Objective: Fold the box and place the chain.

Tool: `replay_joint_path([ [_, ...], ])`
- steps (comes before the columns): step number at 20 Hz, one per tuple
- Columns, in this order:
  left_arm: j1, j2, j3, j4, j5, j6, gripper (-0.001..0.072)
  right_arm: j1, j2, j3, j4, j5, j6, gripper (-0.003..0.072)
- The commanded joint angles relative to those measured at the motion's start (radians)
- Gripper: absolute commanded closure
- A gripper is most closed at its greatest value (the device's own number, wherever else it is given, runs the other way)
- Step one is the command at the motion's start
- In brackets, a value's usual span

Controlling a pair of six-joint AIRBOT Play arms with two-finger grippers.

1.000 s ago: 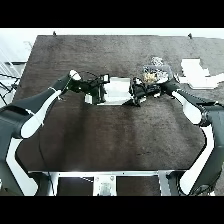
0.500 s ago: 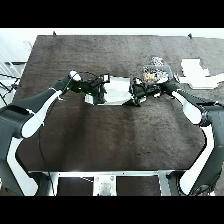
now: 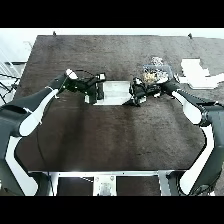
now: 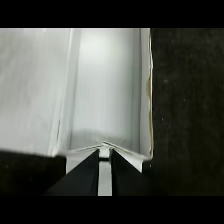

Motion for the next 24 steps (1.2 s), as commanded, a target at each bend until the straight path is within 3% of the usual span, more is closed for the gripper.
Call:
replay_joint_path([
  [1,0.047,0.0,0.001,-0.019,-0.081,0.0,0.0689,0.0,0.001,0.0,0.0,0.0,0.0,0.0252],
  [3,0.058,0.005,0.001,-0.046,-0.119,-0.002,0.069,0.0,0.001,0.0,0.0,0.0,0.0,0.0252],
  [8,0.057,0.117,0.001,-0.025,-0.052,-0.255,0.0694,0.0,0.001,0.0,0.0,0.0,0.0,0.0253],
  [12,0.057,0.252,-0.005,0.203,-0.014,-0.772,0.0695,0.0,0.001,0.0,0.0,0.0,0.0,0.0253],
  [16,0.058,0.303,-0.005,0.326,-0.098,-1.084,0.0695,0.0,0.001,0.0,0.0,0.0,0.0,0.0252],
  [24,0.17,0.288,-0.174,0.241,-0.044,-1.177,0.0695,0.0,0.001,0.0,0.0,0.0,0.0,0.0252],
])
